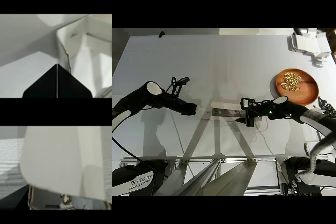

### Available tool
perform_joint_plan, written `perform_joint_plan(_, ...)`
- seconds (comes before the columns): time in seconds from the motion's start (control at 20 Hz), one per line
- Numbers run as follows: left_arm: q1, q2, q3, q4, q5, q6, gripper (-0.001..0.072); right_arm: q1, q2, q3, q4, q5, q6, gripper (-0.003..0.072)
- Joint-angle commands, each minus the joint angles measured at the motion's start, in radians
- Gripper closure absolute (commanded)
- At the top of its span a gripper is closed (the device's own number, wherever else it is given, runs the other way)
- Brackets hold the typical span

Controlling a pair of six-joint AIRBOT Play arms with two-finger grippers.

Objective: Fold the box and place the chain.

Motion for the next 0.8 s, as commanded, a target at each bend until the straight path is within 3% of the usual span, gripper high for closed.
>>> perform_joint_plan(0.0, -0.031, -0.003, -0.006, -0.1, 0.031, 0.034, 0.0701, 0.0, 0.0, 0.001, 0.0, 0.0, 0.0, 0.0229)
perform_joint_plan(0.35, -0.099, -0.002, -0.006, -0.071, 0.105, 0.034, 0.0696, 0.0, 0.0, 0.001, 0.0, 0.0, 0.0, 0.0229)
perform_joint_plan(0.75, 0.024, -0.003, -0.007, 0.014, 0.113, 0.031, 0.0699, 0.0, 0.0, 0.001, 0.0, 0.0, 0.0, 0.0229)
